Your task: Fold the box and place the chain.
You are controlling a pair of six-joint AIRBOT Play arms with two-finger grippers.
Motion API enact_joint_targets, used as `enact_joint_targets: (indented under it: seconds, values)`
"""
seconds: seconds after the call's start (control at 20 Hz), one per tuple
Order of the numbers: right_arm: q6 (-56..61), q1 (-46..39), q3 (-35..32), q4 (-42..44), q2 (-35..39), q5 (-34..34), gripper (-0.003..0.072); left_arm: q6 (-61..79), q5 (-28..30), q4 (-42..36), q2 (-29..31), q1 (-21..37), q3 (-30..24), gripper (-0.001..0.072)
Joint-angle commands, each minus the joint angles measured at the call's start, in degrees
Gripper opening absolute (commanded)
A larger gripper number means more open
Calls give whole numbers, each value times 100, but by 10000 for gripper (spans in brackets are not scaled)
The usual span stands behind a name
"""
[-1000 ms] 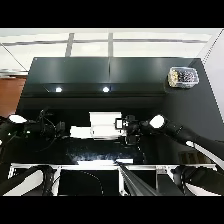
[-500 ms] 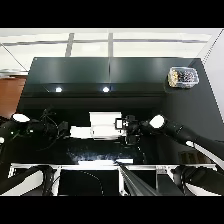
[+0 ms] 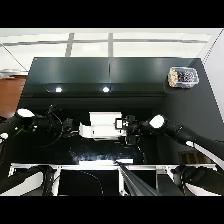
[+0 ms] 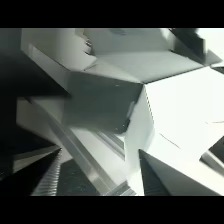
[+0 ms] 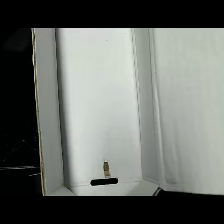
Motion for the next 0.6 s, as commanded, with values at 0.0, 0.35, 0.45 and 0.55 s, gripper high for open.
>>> enact_joint_targets:
  seconds: [0.0, 0.35, 0.45, 0.55]
  values:
    - [2, 2, -2, 2, 0, 2, 336, 363, -367, -2, 7, -72, 179, 694]
    - [2, 2, -2, 2, 0, 2, 337, 402, -291, -109, 181, -723, 280, 694]
    - [2, 2, -2, 2, 0, 2, 336, 398, -293, -208, 181, -778, 358, 694]
    - [2, 2, -2, 2, 0, 2, 336, 398, -310, -286, 181, -778, 487, 694]
